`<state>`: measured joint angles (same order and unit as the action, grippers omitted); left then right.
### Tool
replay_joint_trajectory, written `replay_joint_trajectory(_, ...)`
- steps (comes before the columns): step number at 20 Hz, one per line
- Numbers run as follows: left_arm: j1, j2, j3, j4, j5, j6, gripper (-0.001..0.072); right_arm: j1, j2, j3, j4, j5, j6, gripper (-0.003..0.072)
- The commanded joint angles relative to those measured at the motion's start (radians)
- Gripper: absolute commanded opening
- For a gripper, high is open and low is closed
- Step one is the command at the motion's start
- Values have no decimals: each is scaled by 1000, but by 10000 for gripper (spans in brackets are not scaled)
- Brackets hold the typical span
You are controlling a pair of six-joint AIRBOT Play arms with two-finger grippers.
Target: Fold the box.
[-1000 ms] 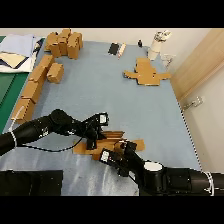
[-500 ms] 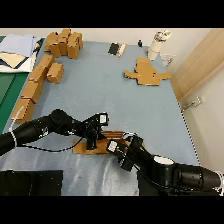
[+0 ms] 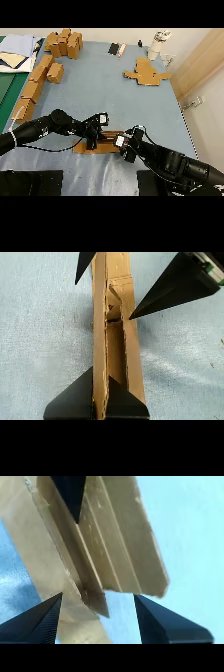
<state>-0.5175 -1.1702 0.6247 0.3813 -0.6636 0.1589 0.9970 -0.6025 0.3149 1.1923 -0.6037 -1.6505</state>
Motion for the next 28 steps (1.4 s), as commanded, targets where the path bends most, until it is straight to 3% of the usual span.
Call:
replay_joint_trajectory(1, 0, 0, 0, 0, -2, 0, 13, -228, -19, 0, 568, 75, -674, 719)
replay_joint_trajectory(3, 0, 0, 0, 0, 0, 1, 12, -356, -56, 8, 878, -11, -1012, 719)
replay_joint_trajectory(6, 0, 0, 0, 0, -1, 0, 12, -471, -158, 50, 1067, -145, -1256, 719)
replay_joint_trajectory(8, 0, 0, 0, 0, -1, 0, 12, -488, -228, 83, 1075, -204, -1305, 719)
replay_joint_trajectory(12, 0, 0, 0, 0, 0, 0, 12, -488, -308, 99, 1058, -186, -1291, 716)
replay_joint_trajectory(28, 0, 0, 0, 0, 0, 0, 13, -488, -346, 97, 1015, -217, -1294, 707)
